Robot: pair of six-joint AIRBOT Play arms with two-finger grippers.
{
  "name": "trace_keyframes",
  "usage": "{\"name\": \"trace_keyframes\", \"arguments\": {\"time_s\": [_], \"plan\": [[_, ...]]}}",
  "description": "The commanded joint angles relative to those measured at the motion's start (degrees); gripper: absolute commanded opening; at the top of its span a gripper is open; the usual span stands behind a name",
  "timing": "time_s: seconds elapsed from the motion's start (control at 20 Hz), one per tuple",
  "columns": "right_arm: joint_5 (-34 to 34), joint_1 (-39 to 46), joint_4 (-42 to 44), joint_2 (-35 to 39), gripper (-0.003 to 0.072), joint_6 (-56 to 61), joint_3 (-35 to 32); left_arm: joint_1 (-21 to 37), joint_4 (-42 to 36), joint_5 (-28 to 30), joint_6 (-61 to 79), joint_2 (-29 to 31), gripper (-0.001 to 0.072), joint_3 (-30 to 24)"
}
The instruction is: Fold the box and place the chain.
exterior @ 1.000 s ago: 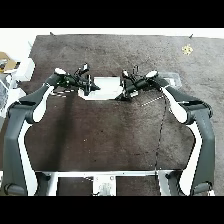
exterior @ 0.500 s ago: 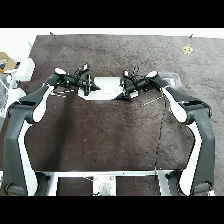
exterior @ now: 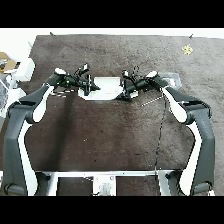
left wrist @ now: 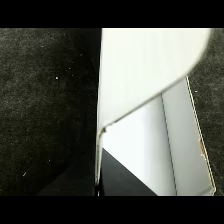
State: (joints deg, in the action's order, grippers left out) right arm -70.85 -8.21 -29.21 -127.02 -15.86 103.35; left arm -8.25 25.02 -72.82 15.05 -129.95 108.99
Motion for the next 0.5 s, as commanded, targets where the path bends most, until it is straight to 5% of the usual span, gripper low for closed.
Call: {"name": "trace_keyframes", "arguments": {"time_s": [0.0,0.45], "plan": [[0.31,-0.04,0.09,-0.02,0.0444,0.04,0.0,0.02,-0.02,0.02,0.0,0.0,0.0012,0.02],[0.28,-0.07,0.09,-0.02,0.0445,0.02,0.0,0.02,-1.09,-0.24,-0.04,0.0,0.0012,0.02]]}}
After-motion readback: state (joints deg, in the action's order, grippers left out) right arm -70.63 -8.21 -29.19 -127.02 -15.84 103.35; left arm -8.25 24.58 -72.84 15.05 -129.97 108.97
